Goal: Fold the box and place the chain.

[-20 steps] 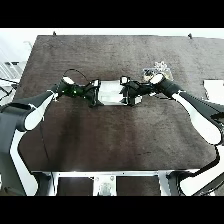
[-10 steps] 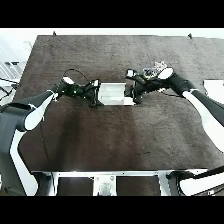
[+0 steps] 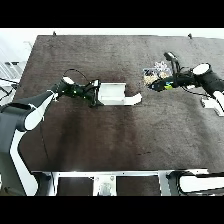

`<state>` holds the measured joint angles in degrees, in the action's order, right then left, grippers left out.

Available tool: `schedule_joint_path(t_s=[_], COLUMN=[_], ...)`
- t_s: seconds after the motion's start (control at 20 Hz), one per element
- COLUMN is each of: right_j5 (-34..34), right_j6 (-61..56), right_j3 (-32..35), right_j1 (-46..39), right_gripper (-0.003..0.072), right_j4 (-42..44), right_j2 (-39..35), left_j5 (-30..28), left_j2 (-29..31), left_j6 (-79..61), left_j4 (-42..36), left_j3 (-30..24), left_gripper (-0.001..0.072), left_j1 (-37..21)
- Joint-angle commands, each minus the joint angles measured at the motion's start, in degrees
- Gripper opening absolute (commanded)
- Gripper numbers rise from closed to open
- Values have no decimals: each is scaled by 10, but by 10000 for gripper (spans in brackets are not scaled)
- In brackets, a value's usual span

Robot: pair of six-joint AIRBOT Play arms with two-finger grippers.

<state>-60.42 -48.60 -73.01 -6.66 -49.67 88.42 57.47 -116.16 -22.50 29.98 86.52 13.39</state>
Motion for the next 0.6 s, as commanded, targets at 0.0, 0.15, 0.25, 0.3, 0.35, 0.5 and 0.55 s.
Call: schedule_joint_path(t_s=[0.0,0.15,0.25,0.3,0.35,0.5,0.55], right_j5=[1,-1,-1,-1,-1,0,0], right_j6=[-94,-95,-95,-95,-95,-92,-86], right_j3=[14,16,16,16,16,16,16], right_j1=[-24,-7,8,16,25,55,65], right_gripper=[12,11,11,12,12,12,12], right_j4=[14,46,67,79,95,131,133], right_j2=[33,83,111,124,136,160,165], left_j5=[0,0,0,0,0,0,0], left_j2=[0,0,0,0,0,0,0], left_j6=[0,0,0,0,0,0,0], left_j4=[0,0,0,0,0,0,0], left_j3=[0,0,0,0,0,0,0], left_gripper=[345,345,345,345,345,345,345], left_j1=[0,0,0,0,0,0,0])
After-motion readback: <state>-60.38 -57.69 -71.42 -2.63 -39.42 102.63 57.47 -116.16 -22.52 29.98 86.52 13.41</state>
